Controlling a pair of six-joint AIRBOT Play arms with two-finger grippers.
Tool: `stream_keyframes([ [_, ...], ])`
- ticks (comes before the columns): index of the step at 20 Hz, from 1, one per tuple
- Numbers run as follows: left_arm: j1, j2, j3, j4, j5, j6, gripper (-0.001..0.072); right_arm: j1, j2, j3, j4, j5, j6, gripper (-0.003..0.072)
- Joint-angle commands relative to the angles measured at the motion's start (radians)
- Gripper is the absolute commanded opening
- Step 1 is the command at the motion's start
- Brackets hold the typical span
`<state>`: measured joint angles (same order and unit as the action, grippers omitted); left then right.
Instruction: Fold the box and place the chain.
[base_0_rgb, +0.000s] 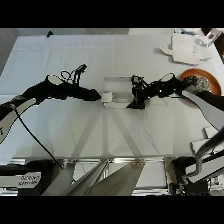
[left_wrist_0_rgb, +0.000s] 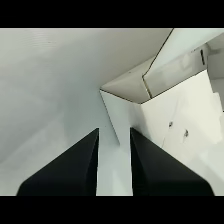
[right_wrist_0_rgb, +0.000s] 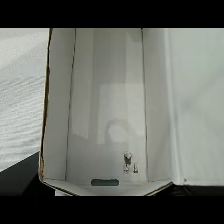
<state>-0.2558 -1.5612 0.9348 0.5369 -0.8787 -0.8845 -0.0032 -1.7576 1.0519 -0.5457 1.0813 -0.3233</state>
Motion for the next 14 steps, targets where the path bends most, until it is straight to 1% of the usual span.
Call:
stream_keyframes([
  [1,0.024,0.002,0.000,-0.035,-0.011,0.013,0.0230,0.000,0.001,0.001,0.000,0.000,0.000,0.0571],
  [3,0.033,0.001,0.000,-0.052,-0.030,0.016,0.0229,0.000,0.001,0.001,0.000,0.000,0.000,0.0571],
  [7,0.030,-0.002,0.000,-0.143,-0.061,0.120,0.0229,0.000,0.001,0.001,0.000,0.000,0.000,0.0571],
  [11,0.029,-0.012,0.000,-0.140,-0.070,0.130,0.0229,0.000,0.001,0.001,0.000,0.000,0.000,0.0571],
  [14,0.006,-0.032,0.000,-0.128,-0.074,0.167,0.0230,0.000,0.001,0.001,0.000,0.000,0.000,0.0571],
])
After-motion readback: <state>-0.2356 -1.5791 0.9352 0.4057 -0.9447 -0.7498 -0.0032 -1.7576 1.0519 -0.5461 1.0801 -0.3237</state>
